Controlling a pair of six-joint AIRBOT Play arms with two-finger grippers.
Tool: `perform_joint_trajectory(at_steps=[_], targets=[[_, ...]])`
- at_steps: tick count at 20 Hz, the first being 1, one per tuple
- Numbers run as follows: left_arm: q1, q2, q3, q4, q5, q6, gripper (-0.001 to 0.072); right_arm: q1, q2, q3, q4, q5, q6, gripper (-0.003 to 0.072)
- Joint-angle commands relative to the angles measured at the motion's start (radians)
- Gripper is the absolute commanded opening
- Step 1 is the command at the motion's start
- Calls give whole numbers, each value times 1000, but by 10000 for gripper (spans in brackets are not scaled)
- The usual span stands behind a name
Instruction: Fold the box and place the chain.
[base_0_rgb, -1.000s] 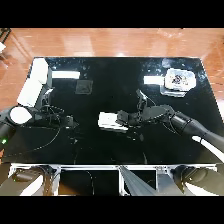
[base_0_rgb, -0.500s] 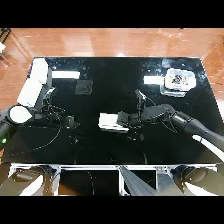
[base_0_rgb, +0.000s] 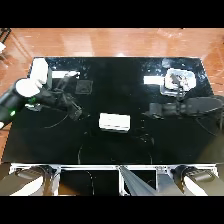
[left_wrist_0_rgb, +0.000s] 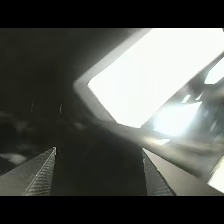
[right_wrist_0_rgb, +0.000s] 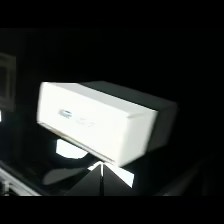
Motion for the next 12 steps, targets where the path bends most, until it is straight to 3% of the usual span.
perform_joint_trajectory(at_steps=[1,4,7,12], targets=[[-114,-139,114,-23,-21,445,635,-124,42,-1,-142,-111,4,25],[-238,-207,126,-23,71,750,637,-129,41,-2,-178,-83,4,25],[-286,-251,126,-53,173,769,638,-129,41,-2,-185,-43,4,26],[-290,-261,126,-127,172,841,638,-129,41,-2,-196,-19,5,26]])
